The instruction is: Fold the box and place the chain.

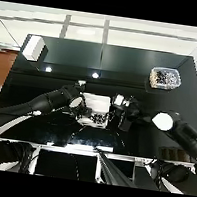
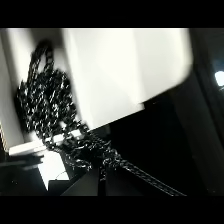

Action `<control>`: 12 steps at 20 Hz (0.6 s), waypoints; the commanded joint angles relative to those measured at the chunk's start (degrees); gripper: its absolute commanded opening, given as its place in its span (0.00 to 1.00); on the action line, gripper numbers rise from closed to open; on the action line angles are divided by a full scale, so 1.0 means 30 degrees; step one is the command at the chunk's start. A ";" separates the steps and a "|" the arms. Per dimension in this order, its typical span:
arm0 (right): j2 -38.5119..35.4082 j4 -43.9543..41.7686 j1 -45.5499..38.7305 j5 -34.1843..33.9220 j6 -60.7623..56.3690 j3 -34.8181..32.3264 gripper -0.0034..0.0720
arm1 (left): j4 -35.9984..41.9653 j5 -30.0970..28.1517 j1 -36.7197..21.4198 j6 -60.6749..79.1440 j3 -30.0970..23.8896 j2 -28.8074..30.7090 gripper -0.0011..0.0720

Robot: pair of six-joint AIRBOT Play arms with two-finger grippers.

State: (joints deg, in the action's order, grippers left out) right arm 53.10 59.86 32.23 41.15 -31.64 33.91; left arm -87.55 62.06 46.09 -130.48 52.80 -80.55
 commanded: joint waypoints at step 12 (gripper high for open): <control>-0.2827 -0.7745 -0.1902 0.6382 -0.5537 0.8007 0.08 | 0.0007 -0.0015 -0.0007 0.0000 0.0015 -0.0007 0.06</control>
